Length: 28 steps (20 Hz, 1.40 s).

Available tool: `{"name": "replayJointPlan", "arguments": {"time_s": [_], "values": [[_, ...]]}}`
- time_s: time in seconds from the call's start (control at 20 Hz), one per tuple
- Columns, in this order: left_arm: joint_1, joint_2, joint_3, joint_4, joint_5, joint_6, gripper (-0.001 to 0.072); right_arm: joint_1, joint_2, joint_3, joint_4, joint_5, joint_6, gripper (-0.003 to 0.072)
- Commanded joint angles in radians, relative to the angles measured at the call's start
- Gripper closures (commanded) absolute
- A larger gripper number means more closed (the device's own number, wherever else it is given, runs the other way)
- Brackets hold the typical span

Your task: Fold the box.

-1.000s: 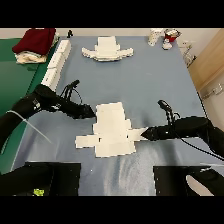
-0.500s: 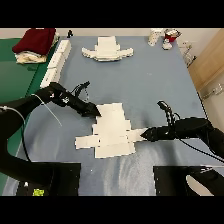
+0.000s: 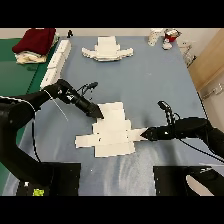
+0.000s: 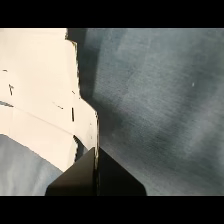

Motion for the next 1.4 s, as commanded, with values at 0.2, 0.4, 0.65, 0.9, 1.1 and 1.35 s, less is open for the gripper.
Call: {"name": "replayJointPlan", "arguments": {"time_s": [0.2, 0.4, 0.65, 0.9, 1.1, 1.35], "values": [[-0.047, -0.006, 0.018, 0.066, -0.016, 0.046, 0.0593, 0.001, -0.014, 0.000, 0.000, 0.000, 0.003, 0.0684], [-0.047, -0.006, 0.032, 0.066, -0.016, 0.048, 0.0594, 0.001, -0.014, 0.000, 0.000, 0.000, 0.003, 0.0684], [-0.046, -0.006, 0.067, 0.062, -0.015, 0.044, 0.0592, 0.001, -0.014, 0.000, 0.000, -0.001, 0.003, 0.0684], [-0.047, -0.006, 0.071, 0.063, -0.016, 0.043, 0.0590, 0.001, -0.014, 0.000, 0.000, 0.000, 0.003, 0.0684], [-0.047, -0.006, 0.071, 0.062, -0.016, 0.043, 0.0382, 0.001, -0.014, 0.000, 0.000, 0.000, 0.003, 0.0684], [-0.047, -0.006, 0.071, 0.063, -0.025, 0.047, 0.0544, 0.001, -0.014, 0.000, 0.000, 0.000, 0.003, 0.0683]]}}
